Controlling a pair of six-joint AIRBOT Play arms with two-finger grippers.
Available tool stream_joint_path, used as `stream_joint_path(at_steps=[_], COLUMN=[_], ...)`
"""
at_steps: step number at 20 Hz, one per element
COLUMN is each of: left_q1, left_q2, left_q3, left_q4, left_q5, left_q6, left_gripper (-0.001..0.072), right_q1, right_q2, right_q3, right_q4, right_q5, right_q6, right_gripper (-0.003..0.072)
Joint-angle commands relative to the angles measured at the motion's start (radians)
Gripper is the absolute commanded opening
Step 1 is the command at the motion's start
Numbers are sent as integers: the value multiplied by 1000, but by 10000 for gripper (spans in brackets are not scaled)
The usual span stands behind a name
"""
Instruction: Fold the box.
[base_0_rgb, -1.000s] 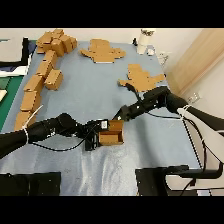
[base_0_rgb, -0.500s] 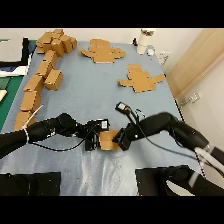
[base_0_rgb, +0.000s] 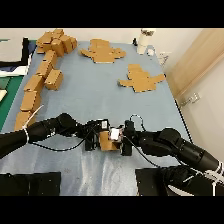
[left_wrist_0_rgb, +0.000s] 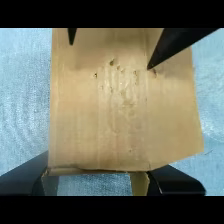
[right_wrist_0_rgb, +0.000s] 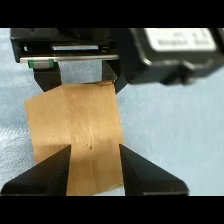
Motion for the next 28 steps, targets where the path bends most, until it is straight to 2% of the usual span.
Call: stream_joint_path(at_steps=[1,12,13,19,24,25,27,28], left_q1=[0,0,0,0,0,0,0,0], left_q2=[0,0,0,0,0,0,0,0], left_q3=[1,1,1,1,1,1,1,1], left_q4=[0,0,0,1,0,0,1,0], left_q5=[0,1,-1,-1,-1,-1,-1,-1], left_q6=[0,0,0,0,0,0,0,0], left_gripper=[469,469,469,469,469,469,469,470], right_q1=[31,123,145,249,263,263,263,263], right_q2=[-20,-69,-71,-80,-121,-119,-117,-117], right_q3=[-5,-5,-5,-10,-14,-14,-14,-14], right_q4=[7,-132,-169,-466,-535,-539,-562,-566], right_q5=[40,59,72,84,87,86,85,85], right_q6=[-48,-48,-45,225,286,286,286,286], right_gripper=[465,466,505,505,504,501,438,438])
